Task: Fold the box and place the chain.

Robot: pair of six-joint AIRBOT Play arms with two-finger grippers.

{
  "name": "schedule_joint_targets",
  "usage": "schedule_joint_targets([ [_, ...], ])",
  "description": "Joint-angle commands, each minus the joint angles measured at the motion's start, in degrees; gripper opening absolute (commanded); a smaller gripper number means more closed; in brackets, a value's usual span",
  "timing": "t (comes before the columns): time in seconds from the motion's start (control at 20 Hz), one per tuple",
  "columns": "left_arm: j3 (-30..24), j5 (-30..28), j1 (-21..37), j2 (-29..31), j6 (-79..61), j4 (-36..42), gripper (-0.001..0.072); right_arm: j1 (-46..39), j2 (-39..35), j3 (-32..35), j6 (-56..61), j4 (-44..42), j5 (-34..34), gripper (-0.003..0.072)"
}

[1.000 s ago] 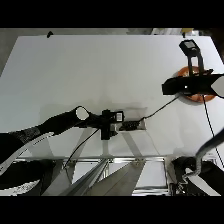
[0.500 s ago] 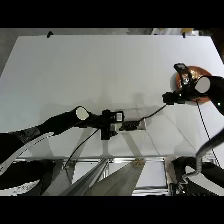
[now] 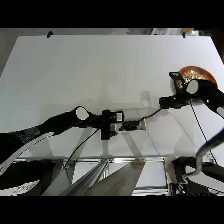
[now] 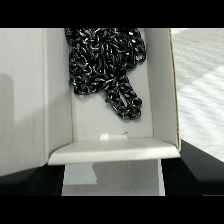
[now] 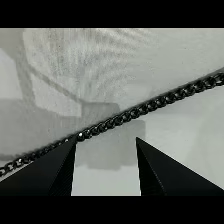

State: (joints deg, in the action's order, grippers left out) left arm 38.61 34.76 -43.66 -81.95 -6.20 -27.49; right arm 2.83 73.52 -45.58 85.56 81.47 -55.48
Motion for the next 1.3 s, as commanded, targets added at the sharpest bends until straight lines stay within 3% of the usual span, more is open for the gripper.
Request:
schedule_joint_targets([
  [0.0,0.0,0.0,0.0,0.0,0.0,0.0,0.0212,0.0,0.9,1.2,0.1,-0.3,1.7,0.0375],
  [0.05,0.0,0.0,0.0,0.0,0.0,0.0,0.0212,0.0,0.9,1.7,0.1,-0.2,2.2,0.0333],
  [0.55,0.0,0.0,0.0,0.0,0.0,0.0,0.0212,0.0,2.6,2.9,0.2,-0.7,4.0,0.0312],
  [0.65,0.0,0.0,0.0,0.0,0.0,0.0,0.0212,0.0,2.9,2.9,0.2,-0.9,3.7,0.0239],
  [0.7,0.0,0.0,0.0,0.0,0.0,0.0,0.0212,0.0,2.9,2.9,0.0,-0.9,2.9,0.0106],
  [0.75,0.0,0.0,0.0,0.0,0.0,0.0,0.0212,0.0,2.9,2.9,-0.3,-0.9,2.1,0.0024],
  [0.95,0.0,0.0,0.0,0.0,0.0,0.0,0.0212,0.0,0.2,2.9,-0.3,-0.9,-1.1,0.0014],
  [1.25,0.0,0.0,0.0,0.0,0.0,0.0,0.0212,4.2,-13.1,2.9,-0.3,-0.9,-7.8,0.0014],
])
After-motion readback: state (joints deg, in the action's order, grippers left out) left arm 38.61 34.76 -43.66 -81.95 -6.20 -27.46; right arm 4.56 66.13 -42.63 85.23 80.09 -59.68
